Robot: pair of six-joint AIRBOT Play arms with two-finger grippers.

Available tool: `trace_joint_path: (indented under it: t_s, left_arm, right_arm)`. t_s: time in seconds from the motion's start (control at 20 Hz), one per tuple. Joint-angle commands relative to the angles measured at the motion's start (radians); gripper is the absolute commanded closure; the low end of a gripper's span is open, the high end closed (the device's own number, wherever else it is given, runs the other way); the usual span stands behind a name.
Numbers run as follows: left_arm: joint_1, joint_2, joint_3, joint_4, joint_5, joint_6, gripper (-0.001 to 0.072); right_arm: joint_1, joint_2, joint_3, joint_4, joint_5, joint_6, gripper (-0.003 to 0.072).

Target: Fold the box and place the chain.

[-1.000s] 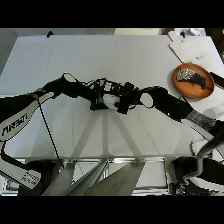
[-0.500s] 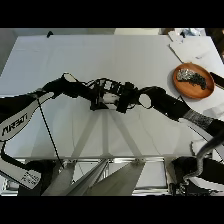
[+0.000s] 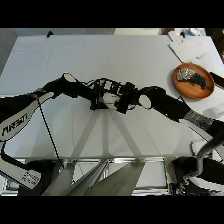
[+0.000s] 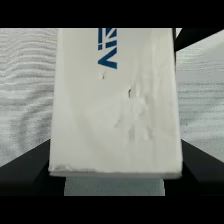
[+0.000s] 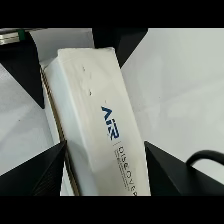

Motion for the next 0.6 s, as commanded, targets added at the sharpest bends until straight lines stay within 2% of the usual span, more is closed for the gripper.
trace_joint_path:
  t_s: [0.0,0.1,0.15,0.2,0.25,0.4,0.45,0.5,0.55]
  left_arm:
    - [0.000,0.000,0.000,0.000,-0.002,0.000,0.0388]
    - [0.000,0.000,0.000,0.000,-0.002,0.000,0.0388]
    - [0.000,0.000,0.000,0.000,-0.002,0.000,0.0388]
    - [0.000,0.000,0.000,0.000,-0.002,0.000,0.0387]
    - [0.000,0.000,0.000,0.000,-0.002,0.000,0.0388]
    - [0.000,0.000,0.000,0.000,-0.002,0.000,0.0388]
    - [0.000,0.000,0.000,0.000,-0.002,0.000,0.0388]
    - [0.000,0.000,0.000,0.000,-0.002,0.000,0.0388]
    - [0.000,0.000,0.000,0.000,-0.002,0.000,0.0387]
  right_arm:
    - [0.002,0.031,0.002,-0.002,0.020,0.003,0.0152]
    - [-0.008,0.055,0.015,0.019,0.084,0.004,0.0178]
    - [-0.024,0.060,0.033,0.063,0.140,0.004,0.0235]
    - [-0.043,0.059,0.062,0.114,0.211,0.004,0.0331]
    - [-0.066,0.058,0.096,0.178,0.277,0.004,0.0376]
    - [-0.124,0.055,0.180,0.384,0.348,0.005,0.0377]
    - [-0.136,0.051,0.187,0.464,0.329,0.005,0.0414]
    - [-0.143,0.041,0.187,0.550,0.305,0.004,0.0582]
    - [-0.144,0.022,0.187,0.610,0.288,0.008,0.0674]
